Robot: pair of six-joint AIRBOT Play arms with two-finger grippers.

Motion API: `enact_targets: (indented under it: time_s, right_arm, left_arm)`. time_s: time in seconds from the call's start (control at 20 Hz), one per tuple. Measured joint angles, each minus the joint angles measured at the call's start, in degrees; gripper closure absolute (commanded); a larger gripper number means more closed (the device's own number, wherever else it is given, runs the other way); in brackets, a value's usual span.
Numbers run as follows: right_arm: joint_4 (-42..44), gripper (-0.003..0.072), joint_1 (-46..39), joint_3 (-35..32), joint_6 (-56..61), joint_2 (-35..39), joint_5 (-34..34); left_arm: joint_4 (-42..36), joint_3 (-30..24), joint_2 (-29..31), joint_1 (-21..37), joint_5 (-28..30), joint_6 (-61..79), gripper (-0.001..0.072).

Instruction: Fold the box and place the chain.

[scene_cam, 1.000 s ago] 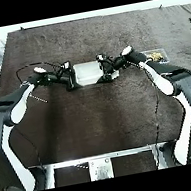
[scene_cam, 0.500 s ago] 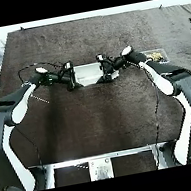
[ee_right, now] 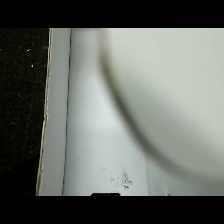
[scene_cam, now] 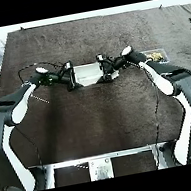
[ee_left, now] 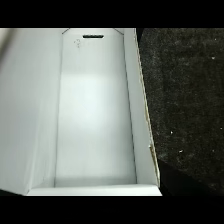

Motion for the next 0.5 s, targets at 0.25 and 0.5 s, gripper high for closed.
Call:
enact_targets:
  time_s: [0.25,0.5]
  right_arm:
    - [0.0,0.0366,0.0,0.0,0.0,0.0,0.0]
    - [0.0,0.0365,0.0,0.0,0.0,0.0,0.0]
  left_arm:
    - [0.3,0.0,0.0,0.0,0.2,0.0,0.03]
    - [0.1,0.0,0.0,0.0,0.3,0.0,0.0299]
